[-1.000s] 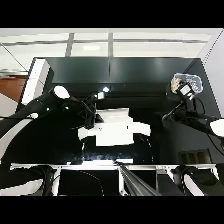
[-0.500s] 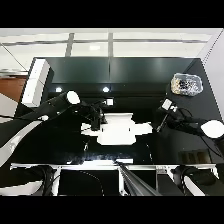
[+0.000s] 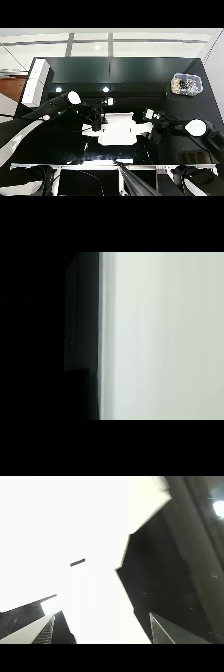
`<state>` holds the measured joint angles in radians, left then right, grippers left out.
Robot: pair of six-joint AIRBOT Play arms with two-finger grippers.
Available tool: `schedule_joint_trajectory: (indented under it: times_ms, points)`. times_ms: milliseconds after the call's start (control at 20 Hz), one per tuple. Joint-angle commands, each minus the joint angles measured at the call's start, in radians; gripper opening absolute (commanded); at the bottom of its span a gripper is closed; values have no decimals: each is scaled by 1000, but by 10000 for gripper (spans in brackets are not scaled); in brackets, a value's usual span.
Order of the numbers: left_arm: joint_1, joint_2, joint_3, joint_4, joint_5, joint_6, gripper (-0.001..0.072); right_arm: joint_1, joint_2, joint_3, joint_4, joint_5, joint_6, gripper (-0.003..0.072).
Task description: Fold the box and place the chain.
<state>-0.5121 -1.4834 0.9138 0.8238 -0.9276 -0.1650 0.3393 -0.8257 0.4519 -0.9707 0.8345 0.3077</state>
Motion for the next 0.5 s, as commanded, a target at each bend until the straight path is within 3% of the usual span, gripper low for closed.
schedule_joint_trajectory:
  times_ms: [0,450]
  points:
    - [0,-1,0,2,1,-3,32,36,-42,-6,7,24,-47,707]
    - [0,-1,1,3,2,-3,33,142,-114,-35,83,45,-187,708]
